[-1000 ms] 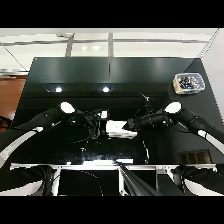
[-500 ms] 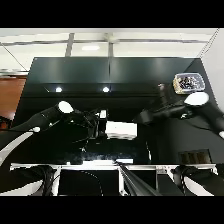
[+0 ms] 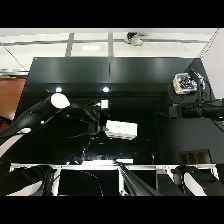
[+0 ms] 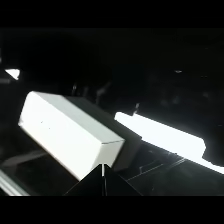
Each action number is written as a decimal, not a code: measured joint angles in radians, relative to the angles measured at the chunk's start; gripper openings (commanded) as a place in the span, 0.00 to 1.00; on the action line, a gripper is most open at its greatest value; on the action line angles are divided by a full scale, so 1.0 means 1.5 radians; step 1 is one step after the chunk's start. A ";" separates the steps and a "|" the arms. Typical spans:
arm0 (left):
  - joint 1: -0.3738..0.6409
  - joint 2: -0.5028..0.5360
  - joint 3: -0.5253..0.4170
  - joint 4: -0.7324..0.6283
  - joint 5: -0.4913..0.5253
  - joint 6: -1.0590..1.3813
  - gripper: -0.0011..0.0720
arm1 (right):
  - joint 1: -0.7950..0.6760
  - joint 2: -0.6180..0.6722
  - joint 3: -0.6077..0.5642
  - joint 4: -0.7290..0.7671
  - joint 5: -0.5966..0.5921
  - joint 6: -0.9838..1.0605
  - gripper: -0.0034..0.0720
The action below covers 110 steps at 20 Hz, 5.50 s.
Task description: Fold the box and place the chain.
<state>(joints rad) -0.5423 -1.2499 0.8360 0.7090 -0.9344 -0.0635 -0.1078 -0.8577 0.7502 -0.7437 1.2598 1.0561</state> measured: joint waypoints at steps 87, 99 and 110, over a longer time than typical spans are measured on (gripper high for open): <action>0.335 0.377 -0.046 0.375 0.012 -0.937 0.05 | 0.062 0.101 -0.068 -0.067 -0.235 -0.071 0.06; 0.316 0.507 -0.223 0.376 0.081 -0.938 0.05 | 0.093 0.107 -0.143 -0.066 -0.402 -0.134 0.06; 0.316 0.509 -0.226 0.374 0.081 -0.938 0.05 | 0.094 0.107 -0.144 -0.066 -0.407 -0.136 0.06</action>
<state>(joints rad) -0.0677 -0.4870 0.4976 1.2705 -0.8124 -1.4700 0.0326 -0.6979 0.5343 -0.8429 0.6491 0.8520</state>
